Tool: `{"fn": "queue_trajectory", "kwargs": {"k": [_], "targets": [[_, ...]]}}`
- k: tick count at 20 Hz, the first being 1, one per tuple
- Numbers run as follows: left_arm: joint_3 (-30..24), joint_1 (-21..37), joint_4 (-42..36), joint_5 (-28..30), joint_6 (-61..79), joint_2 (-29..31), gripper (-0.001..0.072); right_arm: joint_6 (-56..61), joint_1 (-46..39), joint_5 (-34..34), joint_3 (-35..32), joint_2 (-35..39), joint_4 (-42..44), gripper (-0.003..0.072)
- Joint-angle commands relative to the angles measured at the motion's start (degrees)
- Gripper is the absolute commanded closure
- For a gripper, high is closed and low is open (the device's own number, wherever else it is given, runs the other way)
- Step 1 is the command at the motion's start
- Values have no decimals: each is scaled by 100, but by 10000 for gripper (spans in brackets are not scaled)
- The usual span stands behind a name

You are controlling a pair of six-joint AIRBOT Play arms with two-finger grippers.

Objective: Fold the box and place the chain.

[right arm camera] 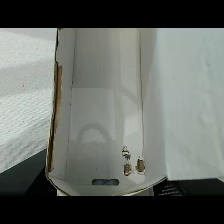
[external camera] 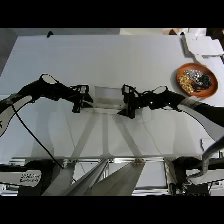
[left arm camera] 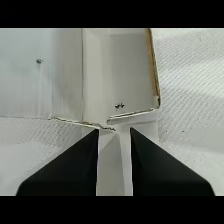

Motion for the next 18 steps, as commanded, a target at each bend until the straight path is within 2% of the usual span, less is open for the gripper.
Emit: {"fn": "queue_trajectory", "kwargs": {"k": [1,2,5,11,12,13,14,18], "targets": [[-2,-4,-81,-24,245,-4,580,0,-2,0,4,-2,0,170],[-2,-4,-203,-24,262,-11,697,2,-2,0,4,-2,0,170],[-2,-33,-546,-24,262,-26,699,2,-2,0,4,-2,0,170],[-2,-153,-623,-50,264,-179,686,2,-2,0,4,-2,0,170],[-2,-162,-623,-48,264,-184,585,0,-2,0,4,-2,0,170],[-2,-179,-623,-37,262,-184,396,2,-2,0,4,-2,0,170],[-2,-179,-625,-7,245,-184,290,2,-2,0,4,-2,0,170],[-2,-179,-623,-7,221,-184,303,2,-2,0,4,-2,0,170]]}}
